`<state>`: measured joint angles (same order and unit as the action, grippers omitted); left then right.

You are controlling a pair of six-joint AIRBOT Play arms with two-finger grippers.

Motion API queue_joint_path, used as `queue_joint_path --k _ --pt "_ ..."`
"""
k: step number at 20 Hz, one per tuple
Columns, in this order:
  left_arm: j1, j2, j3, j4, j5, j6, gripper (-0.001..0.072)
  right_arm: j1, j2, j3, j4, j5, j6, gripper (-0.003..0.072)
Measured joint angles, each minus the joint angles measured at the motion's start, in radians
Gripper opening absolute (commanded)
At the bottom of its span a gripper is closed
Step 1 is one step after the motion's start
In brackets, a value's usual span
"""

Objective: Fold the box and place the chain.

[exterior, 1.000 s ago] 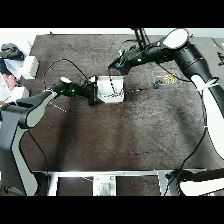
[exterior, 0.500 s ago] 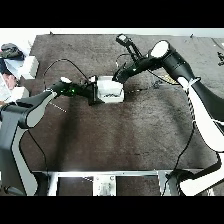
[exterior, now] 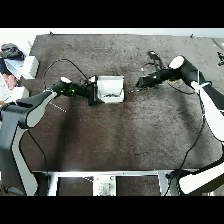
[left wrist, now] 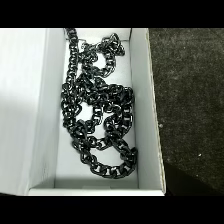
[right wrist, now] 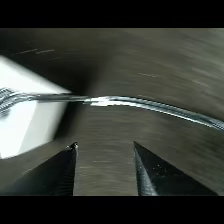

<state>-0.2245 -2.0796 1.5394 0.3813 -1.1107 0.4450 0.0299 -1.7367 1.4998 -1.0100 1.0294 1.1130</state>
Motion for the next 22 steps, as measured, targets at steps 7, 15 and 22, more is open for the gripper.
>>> queue_joint_path --k 7,15,22 --pt "0.000 0.000 0.000 0.000 0.000 0.000 0.0418 -0.096 -0.010 -0.126 0.032 -0.228 0.128 0.0397" --pt "0.000 0.000 0.000 0.000 0.000 0.000 0.0418 -0.098 -0.068 -0.146 0.127 -0.336 0.162 0.0150" --pt "0.000 0.000 0.000 0.000 0.000 0.000 0.0418 -0.060 -0.062 -0.147 0.157 -0.350 0.162 0.0011"
